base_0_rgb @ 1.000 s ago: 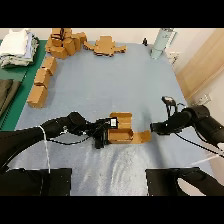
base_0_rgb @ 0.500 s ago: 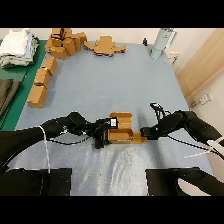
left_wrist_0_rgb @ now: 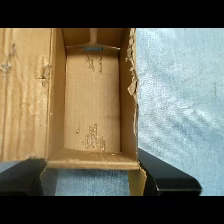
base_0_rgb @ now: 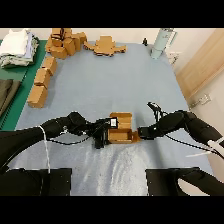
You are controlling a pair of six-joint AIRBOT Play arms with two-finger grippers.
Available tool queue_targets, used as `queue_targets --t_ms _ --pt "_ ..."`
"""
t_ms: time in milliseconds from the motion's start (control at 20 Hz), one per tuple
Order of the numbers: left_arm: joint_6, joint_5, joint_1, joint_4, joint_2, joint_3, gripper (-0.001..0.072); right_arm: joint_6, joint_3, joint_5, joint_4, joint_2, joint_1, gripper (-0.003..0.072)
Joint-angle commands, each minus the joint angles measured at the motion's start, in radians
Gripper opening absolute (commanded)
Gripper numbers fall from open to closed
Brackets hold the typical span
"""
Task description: Fold the box.
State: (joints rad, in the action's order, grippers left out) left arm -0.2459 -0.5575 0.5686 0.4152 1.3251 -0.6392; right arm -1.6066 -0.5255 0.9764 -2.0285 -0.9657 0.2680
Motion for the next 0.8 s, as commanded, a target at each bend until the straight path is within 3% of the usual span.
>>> queue_targets --t_ms 0,100,550,650,750 --pt "0.000 0.000 -0.001 0.000 0.001 0.000 0.0300 -0.008 -0.001 0.002 -0.047 0.050 0.000 0.0019" --pt "0.000 0.000 -0.001 0.000 0.001 0.000 0.0300 -0.008 -0.001 0.001 -0.086 0.069 0.000 0.0193" --pt "0.000 0.000 -0.001 0.000 0.001 0.000 0.0300 -0.009 -0.001 -0.004 -0.154 0.069 0.000 0.0198" --pt "0.000 0.000 -0.001 0.000 0.001 0.000 0.0299 -0.009 -0.001 -0.010 -0.163 0.069 0.000 0.0302" --pt "-0.001 0.000 -0.001 0.000 0.001 0.000 0.0299 -0.009 -0.001 -0.019 -0.166 0.067 0.000 0.0302"
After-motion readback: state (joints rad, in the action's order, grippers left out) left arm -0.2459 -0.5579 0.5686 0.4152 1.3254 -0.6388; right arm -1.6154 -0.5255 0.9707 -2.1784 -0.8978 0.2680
